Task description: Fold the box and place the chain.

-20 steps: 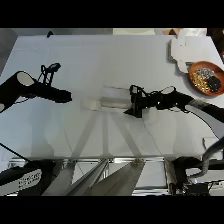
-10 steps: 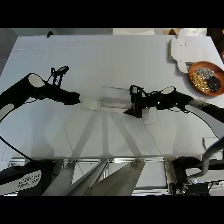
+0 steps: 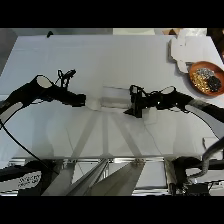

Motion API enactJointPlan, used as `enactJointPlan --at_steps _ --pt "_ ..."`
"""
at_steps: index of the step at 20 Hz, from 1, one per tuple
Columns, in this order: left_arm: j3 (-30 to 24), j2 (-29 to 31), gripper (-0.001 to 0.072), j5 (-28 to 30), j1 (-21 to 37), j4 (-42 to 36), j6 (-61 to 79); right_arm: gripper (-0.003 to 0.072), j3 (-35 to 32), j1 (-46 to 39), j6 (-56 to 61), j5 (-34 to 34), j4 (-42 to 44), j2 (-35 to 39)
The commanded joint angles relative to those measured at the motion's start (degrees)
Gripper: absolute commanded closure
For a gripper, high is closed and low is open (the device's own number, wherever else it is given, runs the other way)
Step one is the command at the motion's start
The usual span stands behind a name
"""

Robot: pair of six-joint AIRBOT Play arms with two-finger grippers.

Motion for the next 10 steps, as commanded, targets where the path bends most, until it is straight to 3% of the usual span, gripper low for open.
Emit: enactJointPlan --at_steps 1,5,10 --pt "0.0 -0.3 0.0702 -1.0 -0.2 -4.1 2.3 0.0230 0.0 0.0 0.0 0.0 0.0 0.0" --pt "0.0 -0.3 0.0695 -0.8 -0.2 -10.0 7.8 0.0230 0.0 0.0 0.0 0.0 0.0 0.0" --pt "0.0 -0.3 0.0704 1.7 0.0 -3.8 9.1 0.0230 0.0 0.0 0.0 0.0 0.0 0.0"
